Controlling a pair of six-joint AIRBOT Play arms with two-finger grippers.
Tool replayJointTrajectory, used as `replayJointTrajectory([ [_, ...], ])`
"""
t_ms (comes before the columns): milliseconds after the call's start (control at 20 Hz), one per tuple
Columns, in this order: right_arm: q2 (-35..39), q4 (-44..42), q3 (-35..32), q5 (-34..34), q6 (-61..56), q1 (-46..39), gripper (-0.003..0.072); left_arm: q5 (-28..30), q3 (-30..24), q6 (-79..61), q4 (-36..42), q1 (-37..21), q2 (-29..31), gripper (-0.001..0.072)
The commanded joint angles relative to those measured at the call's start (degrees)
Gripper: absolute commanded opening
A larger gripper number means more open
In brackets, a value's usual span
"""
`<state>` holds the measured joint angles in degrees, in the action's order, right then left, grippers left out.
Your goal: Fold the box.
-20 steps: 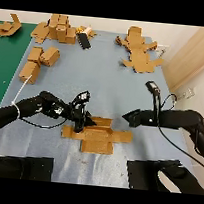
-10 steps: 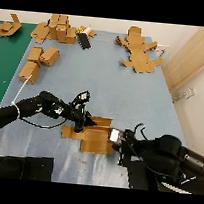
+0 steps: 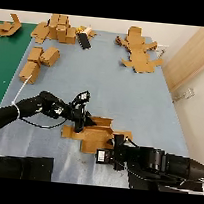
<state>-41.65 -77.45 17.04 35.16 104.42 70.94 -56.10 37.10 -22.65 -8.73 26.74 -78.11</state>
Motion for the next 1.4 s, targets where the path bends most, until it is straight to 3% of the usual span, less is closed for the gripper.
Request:
replayJointTrajectory([
  [0, -2.34, 2.29, 0.13, -2.25, -0.48, 0.61, 0.0512, 0.0, -0.04, 0.0, -0.02, 0.02, 0.0, 0.0011],
  [250, -2.16, 3.74, 0.24, -1.7, -0.48, 2.93, 0.0512, 0.0, -0.04, 0.0, 0.0, 0.02, 0.0, 0.001],
  [500, -0.76, 4.52, 0.24, 3.04, -1.49, 7.78, 0.0512, 0.02, -0.04, -0.02, 0.0, 0.02, 0.0, 0.0011],
  [800, -1.97, 18.1, 0.15, 2.38, -14.01, 7.76, 0.0511, 0.0, -0.04, 0.0, 0.0, 0.02, 0.0, 0.001],
  [1100, -3.17, 18.1, 0.5, -0.17, -15.3, 7.78, 0.0511, -0.02, -0.04, -0.02, 0.0, 0.02, 0.0, 0.001],
  [1350, -1.38, 18.18, 1.22, 2.71, -18.08, 10.29, 0.0511, -0.02, -0.04, 0.0, 0.0, 0.02, -0.02, 0.001],
])
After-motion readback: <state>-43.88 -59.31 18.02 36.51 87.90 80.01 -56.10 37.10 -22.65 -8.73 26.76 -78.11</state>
